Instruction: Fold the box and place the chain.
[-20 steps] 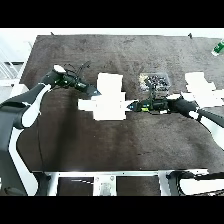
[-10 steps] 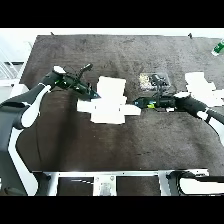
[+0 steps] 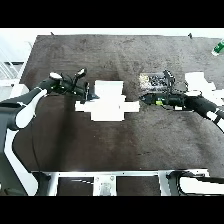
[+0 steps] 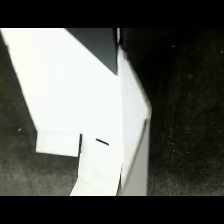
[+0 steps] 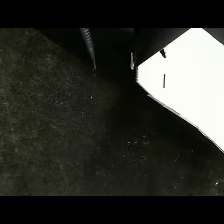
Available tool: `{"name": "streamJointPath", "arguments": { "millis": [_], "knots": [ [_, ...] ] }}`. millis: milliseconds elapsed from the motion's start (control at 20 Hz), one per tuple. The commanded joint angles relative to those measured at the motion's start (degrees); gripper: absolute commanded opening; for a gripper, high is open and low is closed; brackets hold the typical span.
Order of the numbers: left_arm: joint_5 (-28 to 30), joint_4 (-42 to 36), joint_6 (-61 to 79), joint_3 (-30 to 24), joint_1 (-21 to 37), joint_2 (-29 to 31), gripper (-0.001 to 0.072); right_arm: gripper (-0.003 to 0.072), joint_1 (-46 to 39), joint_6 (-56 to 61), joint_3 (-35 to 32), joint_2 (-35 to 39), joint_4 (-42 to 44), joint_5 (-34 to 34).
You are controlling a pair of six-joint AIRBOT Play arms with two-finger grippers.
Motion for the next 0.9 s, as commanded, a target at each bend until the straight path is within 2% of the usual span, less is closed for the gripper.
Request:
{"name": "streamJointPath", "arguments": {
  "millis": [0,200,350,850],
  "knots": [
    [3.1,-0.8,7.3,-2.2,0.2,0.1,0.0014,0.0284,-0.2,-0.2,0.0,0.1,0.0,0.0],
    [5.4,-0.3,8.2,-2.3,0.2,-0.3,0.0015,0.0288,-0.2,-0.2,0.0,0.1,0.0,0.0],
    [7.0,0.0,8.1,-2.3,0.2,-1.0,0.0015,0.034,-0.2,-0.2,0.0,0.1,0.0,0.0],
    [8.3,-0.7,8.1,-2.3,0.2,-1.2,0.0016,0.0341,-0.1,-0.2,0.0,0.1,0.0,0.0]
  ]
}}
